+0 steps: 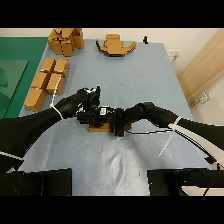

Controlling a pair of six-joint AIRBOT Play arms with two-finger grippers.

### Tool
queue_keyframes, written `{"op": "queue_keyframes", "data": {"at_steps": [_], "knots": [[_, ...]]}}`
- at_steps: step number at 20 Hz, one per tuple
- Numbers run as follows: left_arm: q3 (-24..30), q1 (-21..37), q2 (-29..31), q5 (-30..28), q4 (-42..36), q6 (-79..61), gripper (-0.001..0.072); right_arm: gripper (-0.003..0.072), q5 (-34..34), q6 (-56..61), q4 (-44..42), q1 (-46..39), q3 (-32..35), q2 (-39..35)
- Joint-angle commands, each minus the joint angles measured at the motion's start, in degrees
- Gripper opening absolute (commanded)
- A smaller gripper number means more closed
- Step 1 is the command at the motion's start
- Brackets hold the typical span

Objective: Fold the box.

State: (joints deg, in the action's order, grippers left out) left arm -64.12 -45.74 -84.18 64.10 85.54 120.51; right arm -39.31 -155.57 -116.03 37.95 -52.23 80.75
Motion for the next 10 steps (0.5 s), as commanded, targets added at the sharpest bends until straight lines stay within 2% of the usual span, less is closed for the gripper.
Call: {"op": "queue_keyframes", "data": {"at_steps": [1,2,4,7,9,10], "knots": [[0.0,0.0,-0.8,0.5,0.9,0.6,0.0582,0.0538,-0.4,0.2,0.1,0.0,0.0,0.0],[0.0,0.0,-1.4,1.0,0.9,0.7,0.0574,0.0538,-0.4,0.2,0.1,0.0,0.0,0.0],[0.0,0.0,-2.3,1.6,0.9,0.6,0.0283,0.0538,-0.4,0.2,0.1,0.0,0.0,0.0],[0.0,0.1,-2.4,1.0,0.9,0.6,0.0283,0.0538,-0.4,0.2,0.1,0.0,0.0,0.0],[0.0,0.0,-2.4,0.8,1.0,0.3,0.0023,0.0538,-0.4,0.2,0.1,0.0,0.0,0.0],[0.0,0.0,-2.4,0.8,1.0,0.3,0.0021,0.0538,-0.4,0.2,0.1,0.0,0.0,0.0]]}}
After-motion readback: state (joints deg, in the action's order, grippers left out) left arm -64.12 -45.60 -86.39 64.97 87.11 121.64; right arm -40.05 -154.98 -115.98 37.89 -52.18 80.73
